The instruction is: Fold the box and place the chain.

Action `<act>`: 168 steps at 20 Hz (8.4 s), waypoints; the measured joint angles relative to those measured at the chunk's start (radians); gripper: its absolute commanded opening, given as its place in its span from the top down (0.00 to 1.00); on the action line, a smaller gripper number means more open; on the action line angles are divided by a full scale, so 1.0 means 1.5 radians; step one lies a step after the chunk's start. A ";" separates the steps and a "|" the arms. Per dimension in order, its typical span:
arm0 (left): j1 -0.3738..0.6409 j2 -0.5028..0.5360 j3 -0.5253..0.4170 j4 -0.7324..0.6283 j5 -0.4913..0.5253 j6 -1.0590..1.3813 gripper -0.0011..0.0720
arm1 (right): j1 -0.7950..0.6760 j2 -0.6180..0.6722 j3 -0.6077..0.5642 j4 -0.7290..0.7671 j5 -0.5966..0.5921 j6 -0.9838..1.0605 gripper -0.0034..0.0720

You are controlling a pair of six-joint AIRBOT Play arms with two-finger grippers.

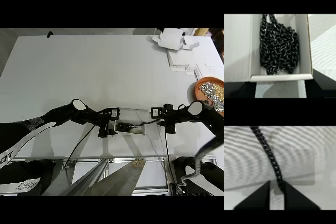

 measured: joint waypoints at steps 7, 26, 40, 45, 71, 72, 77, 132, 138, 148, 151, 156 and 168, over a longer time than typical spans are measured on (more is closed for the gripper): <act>0.000 0.000 0.000 0.000 0.000 0.000 0.61 | 0.000 0.078 -0.002 -0.001 0.009 -0.001 0.93; -0.001 0.000 0.000 0.000 0.000 0.000 0.61 | 0.277 0.174 -0.001 0.312 -0.011 0.007 0.79; -0.001 0.000 0.000 0.000 0.000 0.000 0.61 | 0.070 0.186 0.030 -0.055 0.091 0.094 0.57; -0.001 0.000 0.000 0.000 0.000 0.000 0.61 | -0.004 0.105 0.019 -0.066 0.067 0.042 0.57; -0.001 0.000 0.000 0.000 0.000 0.000 0.61 | 0.049 0.283 0.014 0.239 0.149 -0.046 0.93; -0.001 0.000 0.000 0.000 0.000 0.000 0.61 | 0.070 0.291 0.014 0.272 0.150 -0.046 0.93; -0.001 0.000 0.000 0.000 0.000 0.000 0.61 | 0.192 0.287 0.003 0.360 0.087 -0.031 0.92; -0.002 0.000 0.000 0.000 0.000 0.000 0.61 | -0.086 -0.027 0.029 -0.002 0.011 -0.018 0.93; -0.002 0.000 0.000 0.000 0.000 0.000 0.61 | -0.086 0.019 -0.012 0.001 0.040 -0.018 0.87; -0.002 0.000 0.000 0.000 0.000 0.000 0.61 | -0.086 0.082 -0.022 0.038 0.051 -0.018 0.59; -0.002 0.000 0.000 0.000 0.000 0.000 0.61 | -0.086 0.084 -0.024 0.046 0.050 -0.018 0.62; -0.002 0.000 0.000 0.000 0.000 0.000 0.61 | -0.086 0.082 -0.042 0.050 0.049 -0.038 0.72; -0.002 0.000 0.000 0.000 0.000 0.000 0.61 | -0.086 0.079 -0.049 0.046 0.061 -0.047 0.93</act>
